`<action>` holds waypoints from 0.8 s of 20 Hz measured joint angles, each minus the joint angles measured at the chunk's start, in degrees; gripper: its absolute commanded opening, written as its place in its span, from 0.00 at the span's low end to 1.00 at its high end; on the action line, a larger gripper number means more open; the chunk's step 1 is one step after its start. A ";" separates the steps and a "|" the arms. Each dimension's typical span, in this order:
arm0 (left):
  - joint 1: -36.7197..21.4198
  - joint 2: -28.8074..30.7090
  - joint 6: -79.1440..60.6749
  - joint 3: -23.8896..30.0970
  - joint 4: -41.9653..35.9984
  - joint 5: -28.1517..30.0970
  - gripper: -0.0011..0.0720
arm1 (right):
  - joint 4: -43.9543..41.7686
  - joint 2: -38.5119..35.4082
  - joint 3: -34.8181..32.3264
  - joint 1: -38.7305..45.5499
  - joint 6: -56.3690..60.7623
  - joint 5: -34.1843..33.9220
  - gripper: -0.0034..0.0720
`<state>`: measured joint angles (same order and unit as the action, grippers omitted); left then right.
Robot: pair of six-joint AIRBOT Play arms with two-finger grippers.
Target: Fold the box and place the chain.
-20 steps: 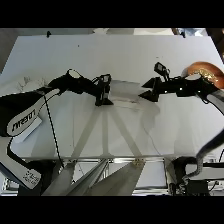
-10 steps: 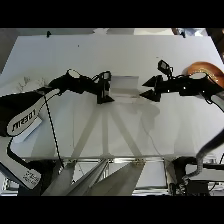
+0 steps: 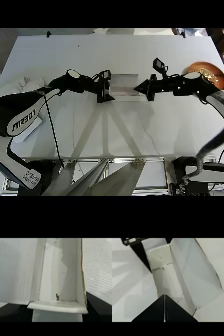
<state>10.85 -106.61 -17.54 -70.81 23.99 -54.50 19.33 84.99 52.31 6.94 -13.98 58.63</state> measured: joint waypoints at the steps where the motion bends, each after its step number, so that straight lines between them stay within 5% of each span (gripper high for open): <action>1: 0.00 0.00 0.00 -0.02 -0.02 0.02 0.40 | -0.81 0.00 0.00 -1.40 0.07 -3.10 0.06; 8: 0.00 0.00 0.02 0.00 -0.04 0.00 0.40 | -10.62 0.15 0.00 -7.06 2.40 -25.49 0.06; 16: 0.00 0.00 0.02 0.00 0.00 -0.22 0.40 | -8.81 4.15 0.00 -7.78 7.48 -30.12 0.06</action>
<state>10.85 -106.61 -17.52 -70.81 23.99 -54.72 10.52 89.14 52.31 -0.84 -6.50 28.51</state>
